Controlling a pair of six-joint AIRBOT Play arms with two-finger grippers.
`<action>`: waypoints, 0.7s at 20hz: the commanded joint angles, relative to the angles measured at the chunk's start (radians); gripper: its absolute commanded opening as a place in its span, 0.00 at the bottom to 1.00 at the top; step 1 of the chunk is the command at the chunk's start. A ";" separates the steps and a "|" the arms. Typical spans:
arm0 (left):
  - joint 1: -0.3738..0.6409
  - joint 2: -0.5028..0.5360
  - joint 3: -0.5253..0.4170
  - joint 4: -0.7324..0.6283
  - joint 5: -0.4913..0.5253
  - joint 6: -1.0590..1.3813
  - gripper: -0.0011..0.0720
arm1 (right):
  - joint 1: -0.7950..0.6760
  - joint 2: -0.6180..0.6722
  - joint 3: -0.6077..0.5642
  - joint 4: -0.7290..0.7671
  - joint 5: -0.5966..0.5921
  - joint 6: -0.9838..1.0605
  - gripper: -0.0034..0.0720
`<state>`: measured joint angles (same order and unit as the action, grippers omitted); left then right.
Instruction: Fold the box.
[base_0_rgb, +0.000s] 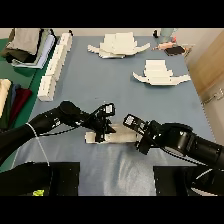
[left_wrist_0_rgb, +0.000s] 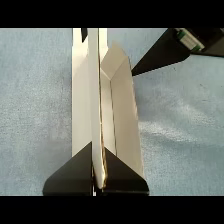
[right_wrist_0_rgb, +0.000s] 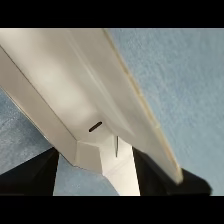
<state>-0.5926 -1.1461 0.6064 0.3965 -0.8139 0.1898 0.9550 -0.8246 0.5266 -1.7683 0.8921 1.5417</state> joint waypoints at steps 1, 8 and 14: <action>0.000 0.000 0.001 0.000 0.000 0.000 0.04 | -0.153 -0.005 -0.003 0.291 -0.048 -0.398 0.94; 0.000 0.000 0.001 0.000 0.000 0.000 0.04 | -0.534 -0.090 -0.003 0.770 -0.018 -1.122 1.00; 0.000 0.000 0.001 0.000 0.000 0.000 0.04 | -0.538 -0.145 -0.002 0.766 0.046 -1.120 1.00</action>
<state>-0.5926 -1.1461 0.6064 0.3965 -0.8139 0.1898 0.4335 -0.9520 0.5236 -1.0351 0.9112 0.4690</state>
